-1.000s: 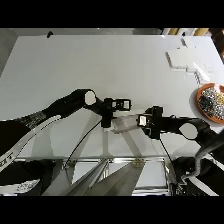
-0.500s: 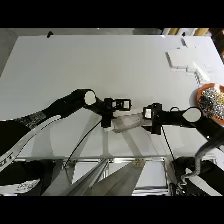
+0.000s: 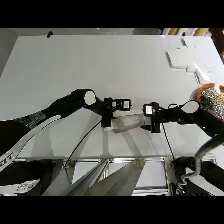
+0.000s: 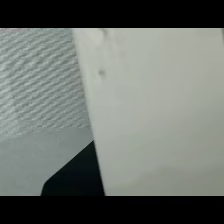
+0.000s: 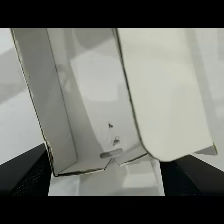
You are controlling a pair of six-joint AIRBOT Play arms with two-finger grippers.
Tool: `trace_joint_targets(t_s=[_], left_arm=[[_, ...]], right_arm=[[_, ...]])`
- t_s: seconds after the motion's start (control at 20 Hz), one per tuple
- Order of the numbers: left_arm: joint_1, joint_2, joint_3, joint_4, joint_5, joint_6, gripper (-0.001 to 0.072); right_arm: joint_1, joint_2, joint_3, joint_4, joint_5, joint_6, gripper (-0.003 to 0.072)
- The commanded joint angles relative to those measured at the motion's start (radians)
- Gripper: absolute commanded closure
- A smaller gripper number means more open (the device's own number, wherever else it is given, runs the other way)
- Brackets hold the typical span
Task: Fold the box and place the chain.
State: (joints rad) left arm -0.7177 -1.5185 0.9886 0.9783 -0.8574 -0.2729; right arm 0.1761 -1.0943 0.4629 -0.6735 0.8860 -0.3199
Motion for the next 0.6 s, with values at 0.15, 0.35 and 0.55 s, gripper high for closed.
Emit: trace_joint_targets(t_s=[0.15, 0.35, 0.55], left_arm=[[-0.001, 0.000, 0.000, -0.001, 0.000, -0.001, 0.0696], [-0.001, 0.000, 0.000, -0.001, 0.000, -0.001, 0.0696], [-0.001, 0.000, 0.000, -0.001, 0.000, -0.001, 0.0696]], right_arm=[[-0.001, -0.007, -0.066, 0.038, 0.027, 0.007, 0.0009], [-0.001, -0.007, -0.094, 0.053, 0.001, 0.004, 0.0011], [-0.001, -0.008, -0.094, 0.069, -0.020, -0.003, 0.0029]])
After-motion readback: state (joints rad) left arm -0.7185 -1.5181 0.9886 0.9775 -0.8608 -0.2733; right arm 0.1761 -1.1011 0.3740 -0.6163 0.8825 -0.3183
